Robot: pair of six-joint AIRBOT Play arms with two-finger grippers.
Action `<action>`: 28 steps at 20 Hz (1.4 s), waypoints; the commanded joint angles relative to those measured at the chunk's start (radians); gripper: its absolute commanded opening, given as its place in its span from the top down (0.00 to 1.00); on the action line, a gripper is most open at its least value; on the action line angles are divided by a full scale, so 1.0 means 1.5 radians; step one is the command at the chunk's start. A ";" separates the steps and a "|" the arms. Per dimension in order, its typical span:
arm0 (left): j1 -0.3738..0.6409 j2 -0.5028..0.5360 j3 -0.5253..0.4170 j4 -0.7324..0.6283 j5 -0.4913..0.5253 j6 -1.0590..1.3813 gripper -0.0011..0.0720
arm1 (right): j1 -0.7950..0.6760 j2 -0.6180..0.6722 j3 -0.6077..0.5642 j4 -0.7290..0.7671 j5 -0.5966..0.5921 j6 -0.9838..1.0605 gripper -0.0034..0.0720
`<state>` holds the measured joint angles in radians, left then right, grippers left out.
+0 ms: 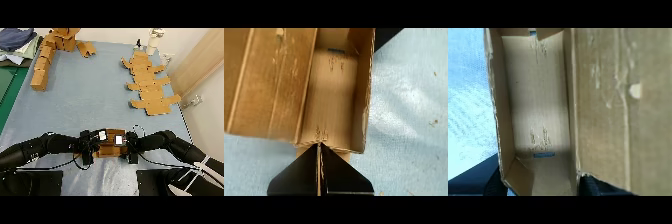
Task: Fold the box.
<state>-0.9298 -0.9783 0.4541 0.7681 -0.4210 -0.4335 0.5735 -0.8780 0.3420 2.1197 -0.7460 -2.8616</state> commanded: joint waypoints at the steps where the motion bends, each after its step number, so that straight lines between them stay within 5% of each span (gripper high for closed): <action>1: 0.000 -0.001 0.000 -0.043 0.014 0.000 0.93 | 0.000 0.000 0.001 0.000 0.000 0.000 0.27; 19: 0.000 -0.046 0.001 -0.067 0.037 0.017 0.92 | 0.000 0.000 0.001 0.000 0.000 0.000 0.27; 22: 0.000 -0.046 0.001 -0.083 0.039 0.018 0.72 | 0.000 0.000 0.001 0.000 0.000 0.000 0.27; 28: 0.022 -0.033 0.001 0.011 -0.009 -0.012 0.73 | 0.000 0.000 0.001 0.000 0.000 0.000 0.27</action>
<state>-0.9150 -1.0393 0.4541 0.7048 -0.3889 -0.4164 0.5732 -0.8780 0.3420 2.1193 -0.7483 -2.8613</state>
